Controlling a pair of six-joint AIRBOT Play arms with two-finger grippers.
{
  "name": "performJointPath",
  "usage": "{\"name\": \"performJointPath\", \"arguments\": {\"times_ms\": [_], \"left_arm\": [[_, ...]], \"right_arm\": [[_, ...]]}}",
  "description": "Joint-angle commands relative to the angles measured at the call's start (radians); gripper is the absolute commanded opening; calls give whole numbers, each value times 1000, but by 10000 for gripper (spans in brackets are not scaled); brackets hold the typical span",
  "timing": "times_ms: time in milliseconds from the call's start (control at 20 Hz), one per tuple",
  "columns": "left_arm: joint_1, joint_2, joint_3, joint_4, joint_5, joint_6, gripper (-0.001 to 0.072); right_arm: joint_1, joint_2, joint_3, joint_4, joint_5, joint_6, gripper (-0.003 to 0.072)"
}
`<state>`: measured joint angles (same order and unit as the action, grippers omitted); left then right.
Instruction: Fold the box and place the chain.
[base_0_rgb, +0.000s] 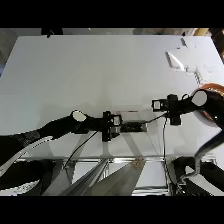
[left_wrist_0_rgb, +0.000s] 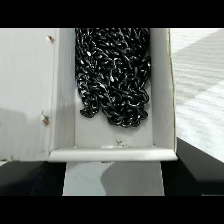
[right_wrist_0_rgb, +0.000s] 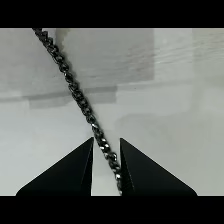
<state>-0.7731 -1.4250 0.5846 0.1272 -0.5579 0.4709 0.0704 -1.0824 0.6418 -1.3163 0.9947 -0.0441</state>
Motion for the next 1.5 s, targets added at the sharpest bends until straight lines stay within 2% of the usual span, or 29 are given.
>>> {"name": "performJointPath", "arguments": {"times_ms": [0, 450, 550, 600, 700, 1000, 1200, 1350, 1450], "left_arm": [[0, 1, 0, 0, 0, 0, 314], [0, 1, 0, 0, 0, 0, 314], [0, 1, 0, 0, 0, 0, 314], [0, 1, 0, 0, 0, 0, 314], [0, 1, 0, 0, 0, 0, 314], [0, 1, 0, 0, 0, 0, 314], [0, 1, 0, 0, 0, 0, 314], [0, 1, 0, 0, 0, 0, 314], [0, 1, 0, 0, 0, 0, 314]], "right_arm": [[-2, -69, 0, -7, -25, -50, 173], [-2, -143, 0, -5, -45, -51, 171], [-2, -155, 0, -4, -40, -51, 128], [-2, -155, 0, -4, -27, -51, 43], [-2, -143, 0, -8, 22, -44, 16], [34, 58, 0, 67, 173, 18, 16], [109, 224, 0, 253, 275, 18, 16], [179, 298, 0, 395, 277, 18, 16], [230, 303, 0, 491, 261, 18, 16]]}}
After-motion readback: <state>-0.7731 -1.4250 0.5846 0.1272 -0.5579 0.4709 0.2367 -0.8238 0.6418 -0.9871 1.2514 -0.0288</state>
